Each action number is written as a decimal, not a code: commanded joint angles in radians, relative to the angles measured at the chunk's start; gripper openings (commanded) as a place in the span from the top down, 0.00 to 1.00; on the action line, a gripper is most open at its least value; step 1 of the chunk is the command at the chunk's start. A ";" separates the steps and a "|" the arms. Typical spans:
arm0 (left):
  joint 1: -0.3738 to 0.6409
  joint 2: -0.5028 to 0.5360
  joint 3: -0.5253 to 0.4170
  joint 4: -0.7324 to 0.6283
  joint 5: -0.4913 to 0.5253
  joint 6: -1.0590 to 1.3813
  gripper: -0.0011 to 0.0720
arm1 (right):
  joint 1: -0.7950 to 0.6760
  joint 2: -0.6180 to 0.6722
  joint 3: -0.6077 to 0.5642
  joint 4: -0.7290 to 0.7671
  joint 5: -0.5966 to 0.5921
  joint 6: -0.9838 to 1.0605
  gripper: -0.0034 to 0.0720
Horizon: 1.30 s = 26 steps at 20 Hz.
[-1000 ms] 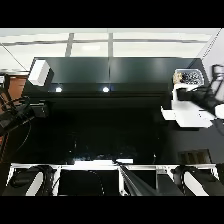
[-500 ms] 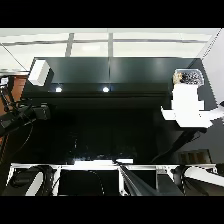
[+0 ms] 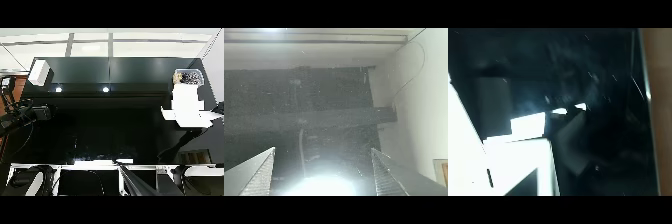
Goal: Fold the box and place the chain.
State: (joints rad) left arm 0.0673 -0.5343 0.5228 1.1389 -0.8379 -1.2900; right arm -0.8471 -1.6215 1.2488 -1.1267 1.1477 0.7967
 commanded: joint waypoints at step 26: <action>-0.173 -0.742 0.225 -0.708 -0.184 0.502 0.01 | 0.850 0.710 -0.903 0.907 -0.341 -0.270 0.94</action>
State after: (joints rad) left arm -0.1093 -1.1278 0.6838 0.5999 -0.9062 -0.9222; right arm -0.1333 -0.9230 0.3721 -0.2687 0.9115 0.5262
